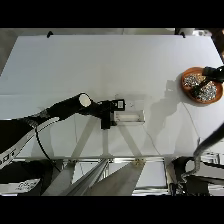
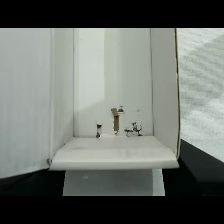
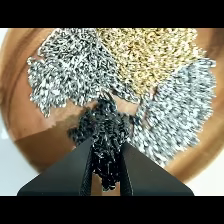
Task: Fold the box and place the chain.
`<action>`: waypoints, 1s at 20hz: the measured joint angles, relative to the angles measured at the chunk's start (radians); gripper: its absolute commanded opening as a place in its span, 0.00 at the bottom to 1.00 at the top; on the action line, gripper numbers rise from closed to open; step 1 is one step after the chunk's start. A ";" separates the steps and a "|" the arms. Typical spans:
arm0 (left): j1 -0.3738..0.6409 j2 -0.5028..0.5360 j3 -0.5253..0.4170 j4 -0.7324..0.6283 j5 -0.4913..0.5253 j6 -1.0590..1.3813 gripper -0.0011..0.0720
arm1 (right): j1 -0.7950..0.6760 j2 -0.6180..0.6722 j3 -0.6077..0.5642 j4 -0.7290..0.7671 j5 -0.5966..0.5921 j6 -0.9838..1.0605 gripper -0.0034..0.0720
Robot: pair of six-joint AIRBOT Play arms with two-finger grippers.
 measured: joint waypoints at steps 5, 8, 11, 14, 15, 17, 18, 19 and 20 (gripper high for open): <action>0.000 0.000 0.000 0.000 0.000 0.000 0.55 | 0.000 0.100 0.000 0.039 0.126 -0.096 0.06; 0.000 0.000 0.000 0.000 0.000 0.000 0.55 | 0.000 0.157 0.000 0.105 0.206 -0.159 0.06; 0.000 0.000 0.000 0.000 0.000 0.000 0.55 | 0.002 0.225 0.000 0.216 0.256 -0.210 0.06; 0.000 0.000 0.000 0.000 0.000 0.000 0.55 | 0.037 0.292 -0.011 0.313 0.301 -0.242 0.06; 0.000 0.000 0.000 0.000 0.000 0.000 0.55 | 0.060 0.316 -0.022 0.334 0.312 -0.249 0.06; 0.000 0.000 0.000 0.000 0.000 0.000 0.55 | 0.117 0.364 -0.063 0.360 0.327 -0.257 0.06; 0.000 0.000 0.000 0.000 0.000 0.000 0.55 | 0.148 0.388 -0.091 0.369 0.330 -0.261 0.06; 0.000 0.000 0.000 0.000 0.000 0.000 0.55 | 0.182 0.414 -0.125 0.375 0.331 -0.262 0.06; 0.000 0.000 0.000 0.000 0.000 0.000 0.55 | 0.213 0.438 -0.161 0.381 0.329 -0.264 0.06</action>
